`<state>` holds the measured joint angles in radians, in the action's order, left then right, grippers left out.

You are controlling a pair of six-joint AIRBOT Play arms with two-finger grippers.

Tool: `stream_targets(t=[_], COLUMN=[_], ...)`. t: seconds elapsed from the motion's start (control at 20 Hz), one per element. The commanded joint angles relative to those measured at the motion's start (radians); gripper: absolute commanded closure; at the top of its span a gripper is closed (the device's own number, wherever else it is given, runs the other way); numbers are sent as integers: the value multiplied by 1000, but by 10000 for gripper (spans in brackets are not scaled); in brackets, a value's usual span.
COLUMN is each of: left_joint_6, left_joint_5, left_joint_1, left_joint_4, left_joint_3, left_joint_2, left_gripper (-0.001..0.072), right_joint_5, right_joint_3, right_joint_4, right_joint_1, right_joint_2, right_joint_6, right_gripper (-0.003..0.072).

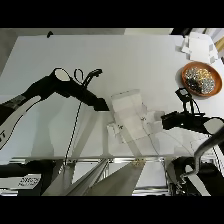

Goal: Fold the box and place the chain.

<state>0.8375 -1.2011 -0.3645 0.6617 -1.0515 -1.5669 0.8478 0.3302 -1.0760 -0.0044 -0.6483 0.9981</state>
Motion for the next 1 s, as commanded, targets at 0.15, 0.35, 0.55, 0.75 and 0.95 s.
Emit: stream_targets(t=[0.15,0.35,0.55,0.75,0.95], left_joint_6=[-266,-322,-371,-389,-556], left_joint_5=[29,160,187,183,180], left_joint_1=[-48,-119,-164,-172,-172], left_joint_4=[-245,-290,-293,-297,-287], left_joint_3=[0,0,0,0,0], left_joint_2=[-140,-170,-170,-164,-129], left_gripper=[68,71,113,575,704], right_joint_5=[1,4,5,13,63], right_joint_3=[0,0,0,0,1], right_joint_4=[1,1,1,4,40], right_joint_1=[1,1,1,1,1], right_joint_2=[1,1,1,1,2], right_joint_6=[0,0,0,0,0], right_gripper=[674,674,674,674,628])
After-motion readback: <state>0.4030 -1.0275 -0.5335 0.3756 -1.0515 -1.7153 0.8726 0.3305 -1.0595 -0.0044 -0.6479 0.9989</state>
